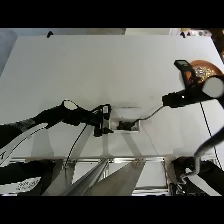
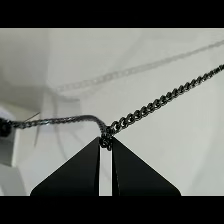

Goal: Fold the box and place the chain.

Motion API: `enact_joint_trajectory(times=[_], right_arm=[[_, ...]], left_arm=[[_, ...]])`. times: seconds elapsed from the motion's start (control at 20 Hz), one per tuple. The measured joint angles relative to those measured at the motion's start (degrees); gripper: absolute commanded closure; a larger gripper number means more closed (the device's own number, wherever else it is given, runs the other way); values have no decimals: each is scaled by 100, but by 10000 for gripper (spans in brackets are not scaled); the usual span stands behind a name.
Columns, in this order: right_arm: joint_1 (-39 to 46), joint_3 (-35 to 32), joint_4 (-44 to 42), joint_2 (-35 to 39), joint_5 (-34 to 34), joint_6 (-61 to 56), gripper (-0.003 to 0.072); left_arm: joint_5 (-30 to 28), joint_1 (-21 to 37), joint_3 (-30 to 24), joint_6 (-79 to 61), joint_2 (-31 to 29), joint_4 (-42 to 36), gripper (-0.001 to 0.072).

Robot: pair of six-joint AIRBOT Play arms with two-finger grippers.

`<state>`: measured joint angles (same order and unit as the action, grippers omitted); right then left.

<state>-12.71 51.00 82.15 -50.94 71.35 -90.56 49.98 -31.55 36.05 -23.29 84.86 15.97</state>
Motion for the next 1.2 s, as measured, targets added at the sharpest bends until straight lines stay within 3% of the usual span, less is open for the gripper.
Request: enact_joint_trajectory(times=[0.25,0.55,0.85,1.2], right_arm=[[-817,0,-616,809,94,-7,670],[-2109,-2,-796,957,-612,-306,670],[-2879,-2,-595,546,-1056,-627,670],[-3180,-2,-540,-575,-1355,-695,668]], left_arm=[[0,0,0,0,0,0,640],[-2,0,0,0,0,0,640],[0,0,0,0,0,0,640],[0,0,0,0,0,0,640]])
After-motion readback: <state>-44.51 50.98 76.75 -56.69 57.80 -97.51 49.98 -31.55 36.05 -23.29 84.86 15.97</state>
